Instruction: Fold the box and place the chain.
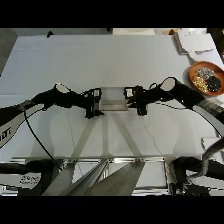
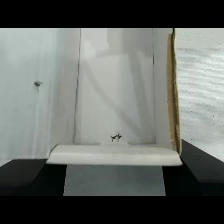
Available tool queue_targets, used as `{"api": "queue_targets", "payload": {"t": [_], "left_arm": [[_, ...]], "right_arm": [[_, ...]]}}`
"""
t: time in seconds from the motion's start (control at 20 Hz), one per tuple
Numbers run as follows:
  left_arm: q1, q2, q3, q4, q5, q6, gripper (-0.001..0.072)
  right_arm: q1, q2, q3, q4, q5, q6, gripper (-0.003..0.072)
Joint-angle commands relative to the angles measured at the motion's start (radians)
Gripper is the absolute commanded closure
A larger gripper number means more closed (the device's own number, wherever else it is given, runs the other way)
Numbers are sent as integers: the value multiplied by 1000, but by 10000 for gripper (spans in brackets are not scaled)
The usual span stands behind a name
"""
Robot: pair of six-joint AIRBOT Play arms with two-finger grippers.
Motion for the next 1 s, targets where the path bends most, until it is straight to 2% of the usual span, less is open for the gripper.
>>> {"api": "queue_targets", "payload": {"t": [0.0, 0.1, 0.15, 0.2, 0.25, 0.75, 0.85, 0.95], "left_arm": [[0, 0, 0, 0, 0, 0, 498], [0, 0, 0, 0, 0, 0, 498], [0, 0, 0, 0, 0, 0, 498], [0, 0, 0, 0, 0, 0, 498], [0, 0, 0, 0, 0, 0, 498], [0, 0, 0, 0, 0, 0, 498], [0, 0, 0, 0, 0, 0, 498], [0, 0, 0, 0, 0, 0, 498]], "right_arm": [[3, -1, 0, 2, -8, 0, 596], [3, -1, 0, 2, -8, 6, 597], [3, -1, 0, 2, -7, 12, 540], [3, -1, 0, 3, -5, 20, 420], [3, -1, 0, 3, -5, 36, 386], [3, -4, 0, 85, 17, 64, 384], [3, -15, 0, 89, 18, 64, 319], [3, -32, 0, 89, 18, 64, 348]]}}
